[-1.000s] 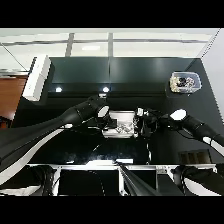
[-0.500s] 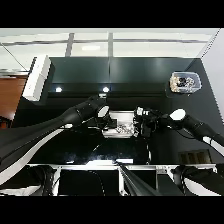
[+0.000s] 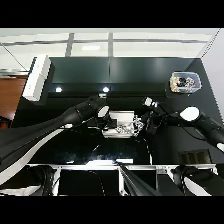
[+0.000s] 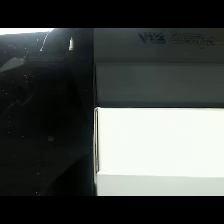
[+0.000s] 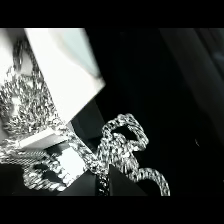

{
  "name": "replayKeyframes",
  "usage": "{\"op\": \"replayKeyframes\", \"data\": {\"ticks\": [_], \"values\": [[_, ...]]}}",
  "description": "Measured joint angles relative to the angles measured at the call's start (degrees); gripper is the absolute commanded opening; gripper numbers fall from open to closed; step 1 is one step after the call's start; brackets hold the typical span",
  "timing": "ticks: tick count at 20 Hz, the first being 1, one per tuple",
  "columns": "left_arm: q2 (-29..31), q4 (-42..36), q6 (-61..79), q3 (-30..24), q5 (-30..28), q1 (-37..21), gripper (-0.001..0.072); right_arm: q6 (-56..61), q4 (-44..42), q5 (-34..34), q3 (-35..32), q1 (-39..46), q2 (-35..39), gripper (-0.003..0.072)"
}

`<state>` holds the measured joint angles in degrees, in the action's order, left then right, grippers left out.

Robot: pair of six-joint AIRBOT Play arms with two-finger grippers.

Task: Fold the box and place the chain.

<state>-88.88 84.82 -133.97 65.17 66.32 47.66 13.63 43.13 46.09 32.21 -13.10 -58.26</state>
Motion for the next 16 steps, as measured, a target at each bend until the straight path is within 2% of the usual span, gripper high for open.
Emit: {"op": "replayKeyframes", "data": {"ticks": [4, 9, 12, 16], "values": [[0.02, 0.0, 0.0, 0.0, -0.04, 0.0, 0.0032, 10.71, 2.58, 8.55, 4.57, 0.17, 3.96, 0.0012], [0.0, -0.02, 0.0, 0.0, -0.02, 0.0, 0.0032, 19.67, 2.67, 19.65, 12.44, 0.22, 5.33, 0.0012], [0.0, -0.02, 0.0, 0.0, -0.02, 0.02, 0.0032, 21.84, -2.82, 23.63, 15.96, 0.22, 5.55, 0.0012], [0.0, -0.02, 0.0, 0.0, -0.04, 0.0, 0.0032, 22.91, -15.28, 25.38, 17.68, 0.22, 5.55, 0.0011]]}}
